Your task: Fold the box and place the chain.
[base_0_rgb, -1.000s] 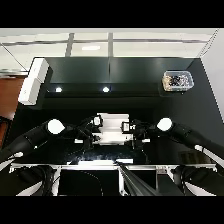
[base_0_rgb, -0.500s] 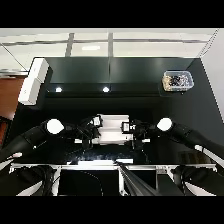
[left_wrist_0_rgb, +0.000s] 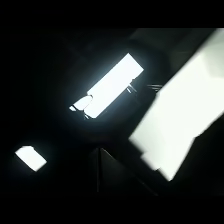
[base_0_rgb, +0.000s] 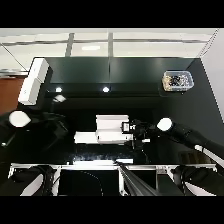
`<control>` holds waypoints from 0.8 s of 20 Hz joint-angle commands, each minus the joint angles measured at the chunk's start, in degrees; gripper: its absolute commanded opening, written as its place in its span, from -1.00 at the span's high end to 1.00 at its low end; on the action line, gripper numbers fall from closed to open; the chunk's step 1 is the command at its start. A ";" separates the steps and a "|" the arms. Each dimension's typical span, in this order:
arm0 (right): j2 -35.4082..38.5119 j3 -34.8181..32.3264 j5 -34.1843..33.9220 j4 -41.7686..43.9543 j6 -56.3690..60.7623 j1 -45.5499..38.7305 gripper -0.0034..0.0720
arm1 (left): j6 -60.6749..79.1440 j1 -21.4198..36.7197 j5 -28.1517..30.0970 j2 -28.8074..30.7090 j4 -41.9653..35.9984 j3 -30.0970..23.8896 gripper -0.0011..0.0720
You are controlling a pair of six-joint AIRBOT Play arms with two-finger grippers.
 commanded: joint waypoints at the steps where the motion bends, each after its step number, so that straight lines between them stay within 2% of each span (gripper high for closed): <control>1: -0.02 -0.02 0.02 0.00 0.02 0.04 -0.23 | -28.70 15.69 -5.05 -0.02 0.87 -2.67 0.88; 3: -0.02 -0.02 0.02 0.00 0.02 0.04 -0.23 | -28.46 20.55 -6.25 -2.58 -8.04 -6.40 0.88; 6: -0.02 -0.02 0.02 0.02 0.02 0.04 -0.23 | -19.23 20.00 -8.41 -7.89 -20.06 -11.15 0.89; 9: -0.02 -0.02 0.02 0.00 0.02 0.04 -0.23 | -18.25 14.60 -4.63 -11.47 -22.27 -11.91 0.89; 11: -0.02 -0.02 0.02 0.00 0.02 0.04 -0.23 | -17.73 10.21 -1.99 -12.20 -27.50 -11.89 0.89; 13: -0.02 -0.02 0.02 0.02 0.02 0.04 -0.23 | -14.10 5.53 -1.77 -13.14 -30.99 -11.85 0.89; 16: -0.02 -0.02 0.02 0.02 0.02 0.04 -0.23 | -10.86 0.48 -0.90 -14.97 -31.21 -11.82 0.89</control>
